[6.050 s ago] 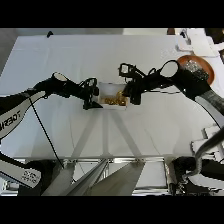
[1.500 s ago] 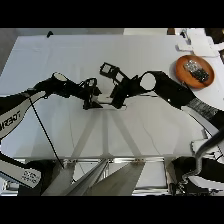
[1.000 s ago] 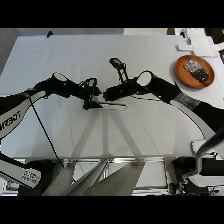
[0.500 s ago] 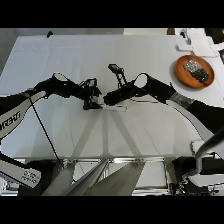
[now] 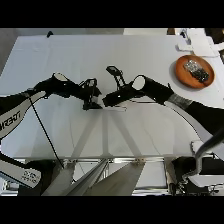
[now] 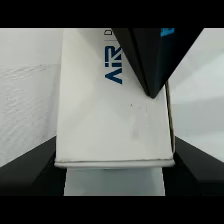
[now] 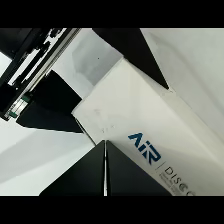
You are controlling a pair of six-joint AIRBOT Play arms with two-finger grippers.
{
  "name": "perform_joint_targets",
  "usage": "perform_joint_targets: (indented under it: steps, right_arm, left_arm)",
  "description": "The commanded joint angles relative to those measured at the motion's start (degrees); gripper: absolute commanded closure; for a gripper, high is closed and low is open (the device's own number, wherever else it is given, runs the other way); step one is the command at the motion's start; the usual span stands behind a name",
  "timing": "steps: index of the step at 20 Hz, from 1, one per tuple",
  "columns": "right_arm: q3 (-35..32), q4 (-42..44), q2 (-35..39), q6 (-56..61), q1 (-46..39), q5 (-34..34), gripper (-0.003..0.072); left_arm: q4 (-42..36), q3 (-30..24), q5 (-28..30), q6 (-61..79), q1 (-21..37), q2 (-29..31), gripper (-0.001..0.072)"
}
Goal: Fold the box and place the chain.
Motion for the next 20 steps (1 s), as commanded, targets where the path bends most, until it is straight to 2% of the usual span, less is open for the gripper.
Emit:
perform_joint_targets:
  steps: [1, 5, 9, 13, 16, 20]
  right_arm:
    - [0.1, 0.7, 2.8, -0.6, 0.0, -3.7, 0.0675]
    - [-0.9, 0.0, 6.7, -3.7, -0.3, -5.3, 0.0675]
    - [-10.3, 2.4, 11.8, -5.0, -2.6, -8.0, 0.0675]
    - [-17.5, 3.4, 12.4, -5.0, -5.8, -12.2, 0.0675]
    - [-17.9, 3.2, 11.7, -4.8, -6.9, -13.9, 0.0675]
    - [-17.9, 3.0, 11.6, -4.9, -7.0, -12.8, 0.0675]
  left_arm:
    - [0.2, 0.1, 0.0, 0.3, 0.0, 0.0, 0.0535]
    - [0.2, 0.1, 0.0, 0.3, 0.0, 0.0, 0.0535]
    - [0.2, 0.1, 0.0, 0.3, 0.0, 0.0, 0.0535]
    - [0.2, 0.1, 0.0, 0.3, 0.0, 0.0, 0.0535]
    - [0.2, 0.1, 0.0, 0.3, 0.0, 0.0, 0.0535]
    - [0.2, 0.1, 0.0, 0.3, 0.0, 0.0, 0.0535]
